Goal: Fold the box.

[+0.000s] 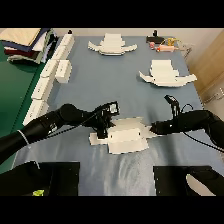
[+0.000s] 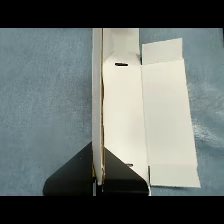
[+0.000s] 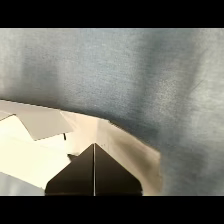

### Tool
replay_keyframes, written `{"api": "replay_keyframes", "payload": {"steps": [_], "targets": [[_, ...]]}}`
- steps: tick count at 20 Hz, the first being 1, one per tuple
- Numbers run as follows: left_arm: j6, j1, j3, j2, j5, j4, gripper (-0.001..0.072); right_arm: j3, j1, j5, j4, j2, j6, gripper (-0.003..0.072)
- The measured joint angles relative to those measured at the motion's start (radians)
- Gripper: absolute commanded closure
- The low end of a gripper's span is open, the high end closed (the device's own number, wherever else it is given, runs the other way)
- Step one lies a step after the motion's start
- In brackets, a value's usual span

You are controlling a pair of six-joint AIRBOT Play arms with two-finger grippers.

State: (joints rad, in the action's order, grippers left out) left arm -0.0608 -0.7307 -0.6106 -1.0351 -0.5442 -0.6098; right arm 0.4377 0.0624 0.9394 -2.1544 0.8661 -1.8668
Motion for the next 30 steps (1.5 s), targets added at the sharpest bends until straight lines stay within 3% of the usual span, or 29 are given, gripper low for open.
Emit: {"api": "replay_keyframes", "payload": {"steps": [3,7,23,30], "targets": [[0.016,-0.034,0.031,0.021,0.062,-0.011,0.0699,0.000,0.000,0.005,-0.003,0.000,0.000,0.0684],[0.025,-0.052,0.048,0.032,0.065,-0.036,0.0698,0.000,0.000,0.010,-0.006,0.000,0.000,0.0684],[-0.034,-0.060,0.059,0.034,-0.090,-0.090,0.0694,0.000,0.000,0.016,-0.019,-0.011,0.000,0.0684],[-0.044,-0.060,0.061,0.033,-0.099,-0.094,0.0694,0.008,0.000,0.113,-0.020,-0.080,0.023,0.0684]]}}
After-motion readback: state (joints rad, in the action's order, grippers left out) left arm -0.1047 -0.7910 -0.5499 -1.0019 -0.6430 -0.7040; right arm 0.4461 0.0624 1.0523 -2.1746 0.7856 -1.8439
